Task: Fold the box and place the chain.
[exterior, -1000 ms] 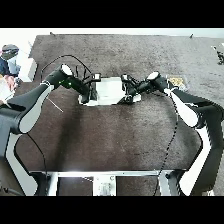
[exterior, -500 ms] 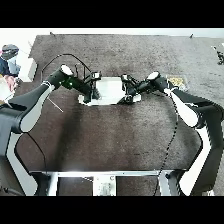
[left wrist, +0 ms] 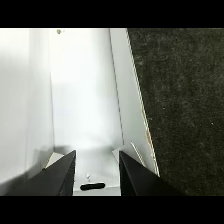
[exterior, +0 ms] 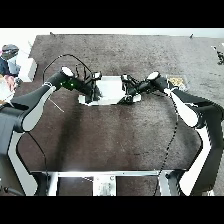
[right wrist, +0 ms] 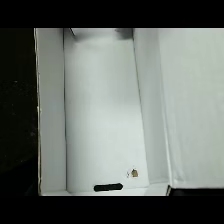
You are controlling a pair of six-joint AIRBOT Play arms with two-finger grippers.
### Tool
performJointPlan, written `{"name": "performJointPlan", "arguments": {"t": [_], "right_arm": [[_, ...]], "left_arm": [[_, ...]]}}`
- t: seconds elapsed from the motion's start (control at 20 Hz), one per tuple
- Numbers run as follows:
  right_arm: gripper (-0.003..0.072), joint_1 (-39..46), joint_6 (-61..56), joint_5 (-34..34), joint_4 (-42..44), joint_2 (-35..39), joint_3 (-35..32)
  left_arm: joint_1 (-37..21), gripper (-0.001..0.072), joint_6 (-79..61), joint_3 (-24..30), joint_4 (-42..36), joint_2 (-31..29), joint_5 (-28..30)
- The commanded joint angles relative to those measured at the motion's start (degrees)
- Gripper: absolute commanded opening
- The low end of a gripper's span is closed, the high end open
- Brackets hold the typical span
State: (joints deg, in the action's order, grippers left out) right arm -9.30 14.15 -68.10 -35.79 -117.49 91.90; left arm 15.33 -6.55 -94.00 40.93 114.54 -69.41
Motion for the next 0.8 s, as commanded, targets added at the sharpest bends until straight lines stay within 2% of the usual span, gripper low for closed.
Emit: {"name": "performJointPlan", "arguments": {"t": [0.0, 0.05, 0.1, 0.35, 0.4, 0.45, 0.55, 0.6, 0.75], "right_arm": [[0.0355, 0.0, 0.0, 0.0, 0.0, 0.0, 0.0], [0.0355, 0.0, 0.0, 0.0, 0.0, 0.0, 0.0], [0.0355, 0.0, 0.0, 0.0, 0.0, 0.0, 0.0], [0.0355, 0.0, 0.0, 0.0, 0.0, 0.0, 0.0], [0.0355, 0.0, 0.0, 0.0, 0.0, 0.0, 0.0], [0.0355, 0.0, 0.0, 0.0, 0.0, 0.0, 0.0], [0.0355, 0.0, 0.0, 0.0, 0.0, 0.0, 0.0], [0.0355, 0.0, 0.0, 0.0, 0.0, 0.0, 0.0], [0.0355, 0.0, 0.0, 0.0, 0.0, 0.0, 0.0]], "left_arm": [[0.0, 0.0315, 0.7, 0.0, 0.0, 0.1, 0.4], [0.0, 0.0377, 0.7, 0.0, 0.0, 0.1, 0.5], [0.0, 0.0563, 1.7, 0.0, 0.0, 0.1, 1.2], [0.0, 0.0576, 3.3, 0.0, 0.0, 0.1, 1.9], [0.0, 0.0551, 3.3, 0.0, 0.0, 0.1, 1.6], [-0.1, 0.0387, 3.3, 0.0, 0.2, 0.1, 0.9], [-0.8, 0.0122, 4.0, 0.0, 2.3, 0.1, -2.1], [-1.2, 0.0040, 4.6, 0.0, 3.4, 0.0, -3.8], [-2.4, 0.0011, 5.0, -0.2, 3.2, -0.6, -6.1]]}}
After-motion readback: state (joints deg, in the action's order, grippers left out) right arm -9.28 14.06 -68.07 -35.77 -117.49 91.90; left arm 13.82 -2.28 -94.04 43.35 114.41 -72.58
